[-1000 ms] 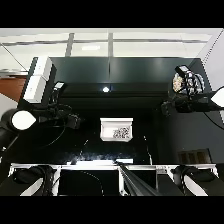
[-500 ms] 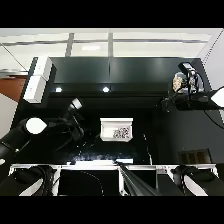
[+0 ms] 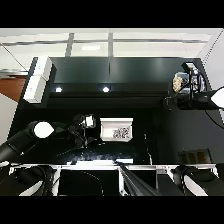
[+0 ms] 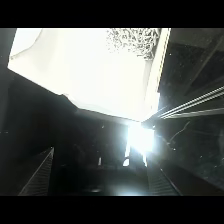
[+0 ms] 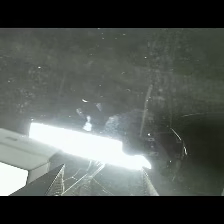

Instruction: Fold the box and place the chain.

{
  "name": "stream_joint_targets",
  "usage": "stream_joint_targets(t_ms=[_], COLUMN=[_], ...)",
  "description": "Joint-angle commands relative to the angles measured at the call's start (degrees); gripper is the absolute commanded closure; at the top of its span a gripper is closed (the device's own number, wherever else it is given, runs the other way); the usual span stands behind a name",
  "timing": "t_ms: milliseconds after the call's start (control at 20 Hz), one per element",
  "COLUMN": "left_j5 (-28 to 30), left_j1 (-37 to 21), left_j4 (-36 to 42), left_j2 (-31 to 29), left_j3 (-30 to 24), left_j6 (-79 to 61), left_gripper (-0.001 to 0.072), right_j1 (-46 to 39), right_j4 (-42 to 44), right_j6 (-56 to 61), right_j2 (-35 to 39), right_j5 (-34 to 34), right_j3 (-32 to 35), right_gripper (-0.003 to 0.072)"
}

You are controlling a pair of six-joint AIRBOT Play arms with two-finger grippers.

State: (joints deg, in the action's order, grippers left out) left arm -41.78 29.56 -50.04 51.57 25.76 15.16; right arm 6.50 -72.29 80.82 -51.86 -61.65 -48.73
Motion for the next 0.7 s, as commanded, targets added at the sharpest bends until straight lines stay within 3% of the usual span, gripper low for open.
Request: stream_joint_targets(t_ms=[0,200,450,500,550,650], left_j5=[-0.7,-2.4,-21.5,-22.2,-21.7,-19.8], left_j1=[0.0,-5.9,-26.9,-27.8,-27.1,-23.6], left_j4=[2.9,7.2,26.6,28.3,28.5,28.6], left_j2=[1.6,4.5,4.5,4.5,4.7,7.2], left_j3=[0.0,0.0,-1.6,-2.3,-2.7,-2.7], left_j6=[1.8,1.8,-2.3,-9.0,-17.0,-28.9], left_gripper=[0.0064,0.0066,0.0072,0.006,-0.0004,-0.0002], right_j1=[0.0,0.0,0.0,0.0,0.0,0.0], right_j4=[-1.1,-1.1,-1.1,-1.1,-1.2,-1.3], right_j6=[0.7,0.7,0.7,0.6,0.6,0.7], right_j2=[0.0,0.0,0.0,0.0,0.0,0.0], right_j5=[0.0,-0.5,-0.9,-0.9,-0.7,-0.2], right_j3=[0.0,0.0,0.0,0.0,0.0,0.0], right_gripper=[0.0129,0.0129,0.0129,0.0129,0.0128,0.0129])
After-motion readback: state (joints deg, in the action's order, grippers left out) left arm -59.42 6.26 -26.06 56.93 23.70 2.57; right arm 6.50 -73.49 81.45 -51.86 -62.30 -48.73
